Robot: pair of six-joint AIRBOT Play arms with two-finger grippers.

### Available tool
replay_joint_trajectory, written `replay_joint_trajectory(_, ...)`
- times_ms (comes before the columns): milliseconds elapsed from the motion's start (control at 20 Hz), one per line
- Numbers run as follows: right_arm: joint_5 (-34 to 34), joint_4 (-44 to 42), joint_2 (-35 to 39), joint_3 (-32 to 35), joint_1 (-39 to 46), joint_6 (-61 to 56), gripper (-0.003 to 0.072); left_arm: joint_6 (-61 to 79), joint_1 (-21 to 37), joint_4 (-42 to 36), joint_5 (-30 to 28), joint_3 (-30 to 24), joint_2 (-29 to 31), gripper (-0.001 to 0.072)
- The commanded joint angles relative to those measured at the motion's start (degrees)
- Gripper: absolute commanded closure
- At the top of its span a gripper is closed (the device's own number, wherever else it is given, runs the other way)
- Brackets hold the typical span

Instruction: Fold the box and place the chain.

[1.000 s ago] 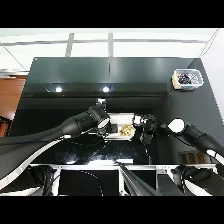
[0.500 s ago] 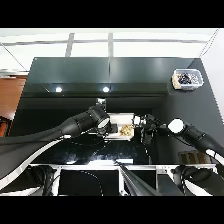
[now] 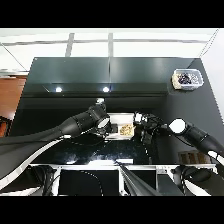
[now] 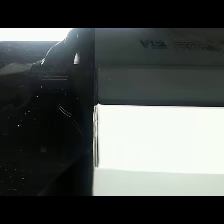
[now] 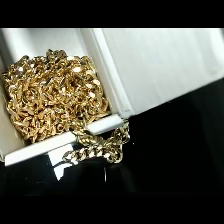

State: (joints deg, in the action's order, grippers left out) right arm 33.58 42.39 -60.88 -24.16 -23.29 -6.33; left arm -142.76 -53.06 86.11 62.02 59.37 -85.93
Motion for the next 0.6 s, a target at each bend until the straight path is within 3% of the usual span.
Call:
replay_joint_trajectory(0,-0.31,-0.33,0.59,-0.04,-0.04,-0.66,0.0118,0.07,-0.04,-0.07,0.00,-0.02,0.00,0.0681)
replay_joint_trajectory(550,-5.64,-7.52,-2.08,-0.04,-0.04,6.60,0.0141,0.07,-0.04,-0.07,0.00,-0.02,0.00,0.0681)
